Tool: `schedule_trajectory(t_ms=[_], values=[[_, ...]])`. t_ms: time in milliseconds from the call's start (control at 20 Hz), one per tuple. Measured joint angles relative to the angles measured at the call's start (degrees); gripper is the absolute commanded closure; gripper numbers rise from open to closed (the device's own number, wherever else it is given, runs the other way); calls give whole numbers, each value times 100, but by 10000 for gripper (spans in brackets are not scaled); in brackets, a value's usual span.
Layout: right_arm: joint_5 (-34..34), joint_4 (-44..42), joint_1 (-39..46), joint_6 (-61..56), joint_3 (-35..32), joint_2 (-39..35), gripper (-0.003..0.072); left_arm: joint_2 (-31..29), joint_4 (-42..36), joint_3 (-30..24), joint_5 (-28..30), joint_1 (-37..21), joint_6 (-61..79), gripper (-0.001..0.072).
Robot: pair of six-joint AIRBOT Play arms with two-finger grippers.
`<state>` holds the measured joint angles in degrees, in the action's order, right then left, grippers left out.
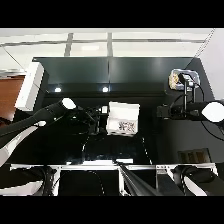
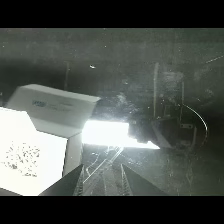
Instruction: Fold the box and place the chain.
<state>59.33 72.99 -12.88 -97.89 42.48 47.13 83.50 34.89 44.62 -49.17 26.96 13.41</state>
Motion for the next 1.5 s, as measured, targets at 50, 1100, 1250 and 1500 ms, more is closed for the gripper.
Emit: schedule_trajectory(t_ms=[50,1100,1250,1500], values=[[-4,2,0,0,0,0,400,0,-31,0,59,0,37,3],[-459,-162,0,4,-101,118,-11,0,-243,7,-11,319,146,254],[-1075,-586,0,52,-72,522,-11,0,-240,7,-13,321,144,254],[-1633,-2109,-105,1635,291,1751,-11,0,-238,7,-15,323,142,254]])
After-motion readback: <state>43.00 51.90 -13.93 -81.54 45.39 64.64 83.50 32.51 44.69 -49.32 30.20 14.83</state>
